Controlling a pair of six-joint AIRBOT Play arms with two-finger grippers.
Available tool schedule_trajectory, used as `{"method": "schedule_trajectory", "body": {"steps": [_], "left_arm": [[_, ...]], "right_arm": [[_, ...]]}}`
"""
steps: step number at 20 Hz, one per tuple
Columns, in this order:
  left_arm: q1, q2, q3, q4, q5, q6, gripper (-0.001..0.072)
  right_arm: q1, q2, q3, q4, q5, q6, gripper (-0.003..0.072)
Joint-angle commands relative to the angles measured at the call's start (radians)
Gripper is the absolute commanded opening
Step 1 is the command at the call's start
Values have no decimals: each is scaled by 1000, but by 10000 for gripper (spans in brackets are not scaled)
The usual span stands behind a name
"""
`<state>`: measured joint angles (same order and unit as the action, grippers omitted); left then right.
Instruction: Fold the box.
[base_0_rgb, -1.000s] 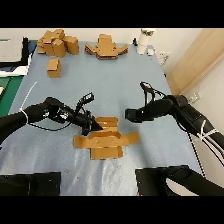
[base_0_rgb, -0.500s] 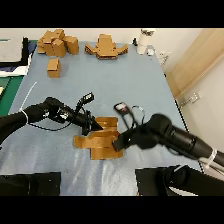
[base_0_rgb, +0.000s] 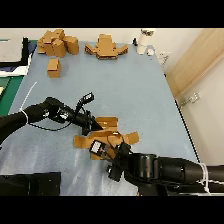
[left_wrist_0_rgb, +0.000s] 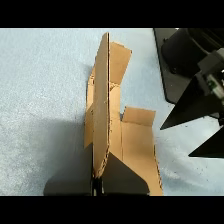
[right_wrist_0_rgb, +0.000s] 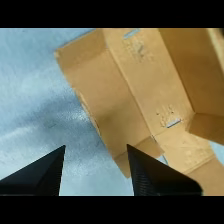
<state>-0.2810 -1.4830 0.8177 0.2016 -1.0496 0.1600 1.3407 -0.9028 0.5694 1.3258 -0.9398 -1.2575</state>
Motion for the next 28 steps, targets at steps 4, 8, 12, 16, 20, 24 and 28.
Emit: {"method": "schedule_trajectory", "body": {"steps": [4, 8, 12, 16, 20, 24, 28], "left_arm": [[0, -1, 0, 0, 1, 0, 10], [0, -1, 0, 0, 1, 0, 11], [0, -1, 0, 0, 2, 0, 11], [0, -1, 0, 0, 2, 0, 11], [0, -1, 0, 0, 1, 0, 11], [0, -1, 0, 0, 1, 0, 10], [0, -1, 0, 0, 1, 0, 11]], "right_arm": [[24, -92, -8, -102, 7, -45, 607], [24, -130, -8, -190, 8, -1, 607], [24, -143, -6, -257, 7, 105, 607], [24, -127, -2, -290, -19, 226, 607], [24, -98, 9, -326, -44, 290, 607], [24, -98, 9, -309, -65, 290, 609], [23, -98, 9, -390, -83, 288, 720]]}}
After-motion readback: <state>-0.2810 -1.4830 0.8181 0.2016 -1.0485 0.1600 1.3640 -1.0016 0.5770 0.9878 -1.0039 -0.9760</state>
